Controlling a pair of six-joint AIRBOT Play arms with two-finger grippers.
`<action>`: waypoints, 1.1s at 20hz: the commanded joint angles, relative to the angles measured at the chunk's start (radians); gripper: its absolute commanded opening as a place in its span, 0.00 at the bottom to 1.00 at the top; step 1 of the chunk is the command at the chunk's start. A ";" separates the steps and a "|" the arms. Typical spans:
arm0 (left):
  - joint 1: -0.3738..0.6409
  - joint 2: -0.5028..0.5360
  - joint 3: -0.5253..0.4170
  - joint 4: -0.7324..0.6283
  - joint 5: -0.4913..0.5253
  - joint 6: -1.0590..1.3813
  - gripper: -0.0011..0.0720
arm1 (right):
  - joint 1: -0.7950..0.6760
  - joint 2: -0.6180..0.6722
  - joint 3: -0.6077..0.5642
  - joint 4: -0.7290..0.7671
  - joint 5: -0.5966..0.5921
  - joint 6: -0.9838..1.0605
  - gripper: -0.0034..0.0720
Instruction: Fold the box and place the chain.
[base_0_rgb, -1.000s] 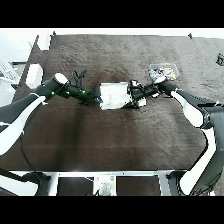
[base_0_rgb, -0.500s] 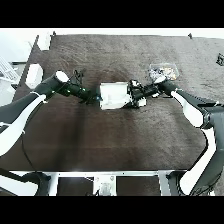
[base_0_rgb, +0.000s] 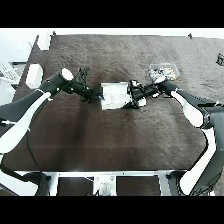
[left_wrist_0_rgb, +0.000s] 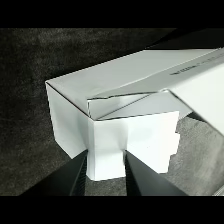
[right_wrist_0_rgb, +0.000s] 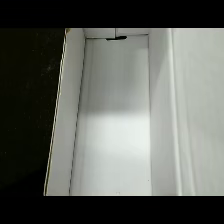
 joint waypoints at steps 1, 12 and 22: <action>-0.007 -0.006 0.027 0.048 -0.014 -0.055 0.40 | 0.000 0.000 0.000 0.000 0.000 0.001 0.83; -0.040 -0.066 0.119 0.127 -0.040 -0.140 0.40 | 0.000 0.000 0.000 0.000 0.000 0.000 0.83; -0.050 -0.110 0.212 0.207 -0.053 -0.231 0.40 | 0.000 0.000 0.000 0.000 0.000 0.000 0.83</action>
